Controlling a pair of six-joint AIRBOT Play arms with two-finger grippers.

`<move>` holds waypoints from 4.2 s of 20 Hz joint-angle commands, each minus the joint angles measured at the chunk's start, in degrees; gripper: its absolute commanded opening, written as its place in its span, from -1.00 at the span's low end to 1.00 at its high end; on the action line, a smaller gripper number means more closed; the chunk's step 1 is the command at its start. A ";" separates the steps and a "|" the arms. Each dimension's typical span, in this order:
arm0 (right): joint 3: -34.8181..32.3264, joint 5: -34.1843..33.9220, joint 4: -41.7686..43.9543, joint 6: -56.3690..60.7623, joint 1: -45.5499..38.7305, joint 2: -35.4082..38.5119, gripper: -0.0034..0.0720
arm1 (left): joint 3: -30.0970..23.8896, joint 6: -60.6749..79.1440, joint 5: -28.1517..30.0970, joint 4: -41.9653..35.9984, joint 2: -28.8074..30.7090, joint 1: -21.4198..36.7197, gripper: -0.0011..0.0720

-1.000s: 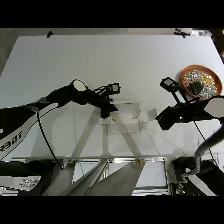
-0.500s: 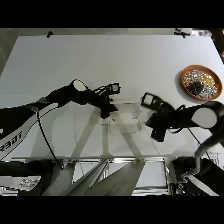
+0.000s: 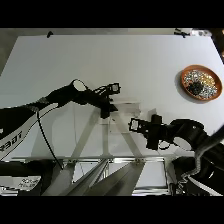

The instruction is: Fold the box and place the chain.

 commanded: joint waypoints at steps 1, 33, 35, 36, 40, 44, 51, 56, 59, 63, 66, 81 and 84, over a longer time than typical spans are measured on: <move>-2.97 -1.84 8.41 -10.23 -5.60 0.04 0.21 | -0.02 0.02 0.00 0.00 0.00 0.00 -0.94; -6.91 -23.12 30.69 -38.91 -17.81 -2.45 0.96 | -0.02 0.02 -0.02 0.00 0.00 -0.04 -0.94; -6.91 -20.63 34.80 -44.68 -19.52 -2.47 0.86 | -0.02 0.02 0.00 0.00 0.00 -0.04 -0.94; -6.91 -20.87 36.68 -46.69 -20.15 -2.47 0.86 | -0.02 0.02 0.00 0.00 0.00 -0.04 -0.94; -6.91 -21.57 38.77 -52.09 -22.12 -2.47 0.87 | -0.02 0.02 0.00 0.00 0.00 -0.04 -0.94; -6.91 -21.22 39.45 -53.44 -22.12 -4.72 0.87 | 0.00 0.02 0.00 0.00 0.00 -0.04 -0.94; -6.88 -21.53 53.64 -68.94 -22.12 -10.23 0.88 | -0.02 0.02 0.00 0.00 0.00 -0.04 -0.94; -6.73 -20.76 58.60 -74.23 -22.97 -11.52 0.88 | 0.00 0.02 0.00 0.00 0.00 -0.04 -0.94; -5.64 -12.74 60.76 -80.37 -27.52 -13.57 0.88 | -0.02 0.02 0.00 0.00 0.00 -0.04 -0.94; -4.63 -10.01 60.85 -83.19 -31.39 -15.10 0.88 | -0.02 0.02 0.00 0.00 0.00 -0.04 -0.94; -4.26 -6.03 64.85 -88.11 -31.41 -17.92 0.88 | 0.00 0.02 0.00 0.00 0.00 -0.07 -0.94; -0.87 -6.10 64.96 -92.11 -34.91 -24.26 0.88 | -0.02 0.02 0.00 0.00 0.00 -0.04 -0.94; 1.44 -5.09 65.16 -91.93 -34.91 -26.51 0.88 | 0.00 0.02 0.02 0.00 0.02 -0.04 -0.94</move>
